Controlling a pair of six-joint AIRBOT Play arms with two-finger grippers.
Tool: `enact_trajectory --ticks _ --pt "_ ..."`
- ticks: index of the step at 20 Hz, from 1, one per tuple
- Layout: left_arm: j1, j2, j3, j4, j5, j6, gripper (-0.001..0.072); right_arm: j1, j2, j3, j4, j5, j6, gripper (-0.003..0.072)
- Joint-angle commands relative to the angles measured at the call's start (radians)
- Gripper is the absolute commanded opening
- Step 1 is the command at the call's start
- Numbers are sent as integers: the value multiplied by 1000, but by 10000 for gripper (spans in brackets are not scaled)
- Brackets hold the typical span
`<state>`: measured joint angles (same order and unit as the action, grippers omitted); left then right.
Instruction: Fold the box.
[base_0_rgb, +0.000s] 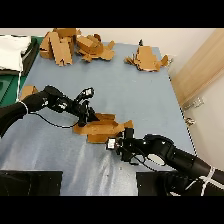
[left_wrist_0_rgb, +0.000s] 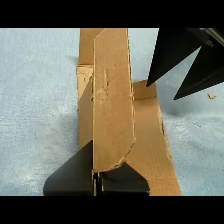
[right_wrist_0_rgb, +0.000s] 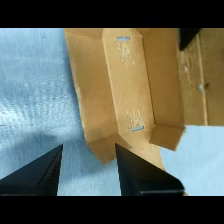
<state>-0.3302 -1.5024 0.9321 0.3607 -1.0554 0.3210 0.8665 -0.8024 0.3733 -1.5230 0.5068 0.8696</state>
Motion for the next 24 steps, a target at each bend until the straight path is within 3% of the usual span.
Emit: enact_trajectory --ticks 1,9,16,24 --pt "-1 0 0 0 -1 0 9 14 -37 2 0 -43 -18 529" --pt "-1 0 0 0 -2 0 10 11 -144 2 -61 -248 -16 529" --pt "-1 0 0 0 -2 0 9 -47 -163 5 -82 -332 -14 528" --pt "-1 0 0 0 -2 0 9 -137 -125 16 -77 -324 -14 528"
